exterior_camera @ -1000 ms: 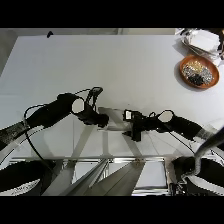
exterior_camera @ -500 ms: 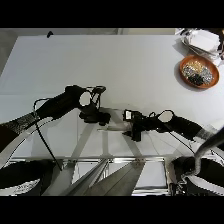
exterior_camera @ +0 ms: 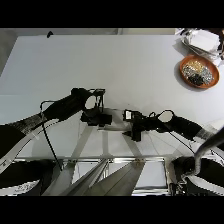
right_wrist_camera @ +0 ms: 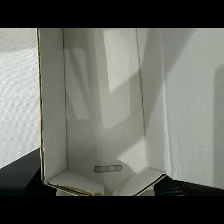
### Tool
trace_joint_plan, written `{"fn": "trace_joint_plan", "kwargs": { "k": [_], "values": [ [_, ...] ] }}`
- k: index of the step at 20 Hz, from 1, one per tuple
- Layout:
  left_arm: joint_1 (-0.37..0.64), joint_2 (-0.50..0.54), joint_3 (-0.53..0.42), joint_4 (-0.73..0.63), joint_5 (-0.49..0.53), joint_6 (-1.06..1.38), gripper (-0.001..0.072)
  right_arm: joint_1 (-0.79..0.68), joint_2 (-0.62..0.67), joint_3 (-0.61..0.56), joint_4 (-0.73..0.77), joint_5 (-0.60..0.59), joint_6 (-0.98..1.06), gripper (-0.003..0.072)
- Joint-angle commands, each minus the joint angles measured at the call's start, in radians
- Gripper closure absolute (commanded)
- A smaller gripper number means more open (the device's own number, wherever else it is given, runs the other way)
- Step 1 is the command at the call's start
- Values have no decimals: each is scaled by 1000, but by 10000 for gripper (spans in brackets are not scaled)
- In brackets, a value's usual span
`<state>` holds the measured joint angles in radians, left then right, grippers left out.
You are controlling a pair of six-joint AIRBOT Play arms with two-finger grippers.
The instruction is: Fold the box and place the chain.
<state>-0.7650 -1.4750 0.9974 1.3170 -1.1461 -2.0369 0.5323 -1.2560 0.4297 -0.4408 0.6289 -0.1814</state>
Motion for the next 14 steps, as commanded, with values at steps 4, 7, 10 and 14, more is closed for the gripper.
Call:
{"fn": "trace_joint_plan", "kwargs": {
  "k": [4,7,10,14],
  "values": [
    [-35,-45,1,48,13,-84,432,0,1,0,0,0,0,393],
    [-37,-46,1,50,13,-113,477,0,1,0,0,0,0,393],
    [-37,-46,1,49,7,-115,702,0,1,0,0,0,0,393],
    [-41,-46,1,49,-4,-115,707,0,1,0,0,0,0,393]
  ]
}}
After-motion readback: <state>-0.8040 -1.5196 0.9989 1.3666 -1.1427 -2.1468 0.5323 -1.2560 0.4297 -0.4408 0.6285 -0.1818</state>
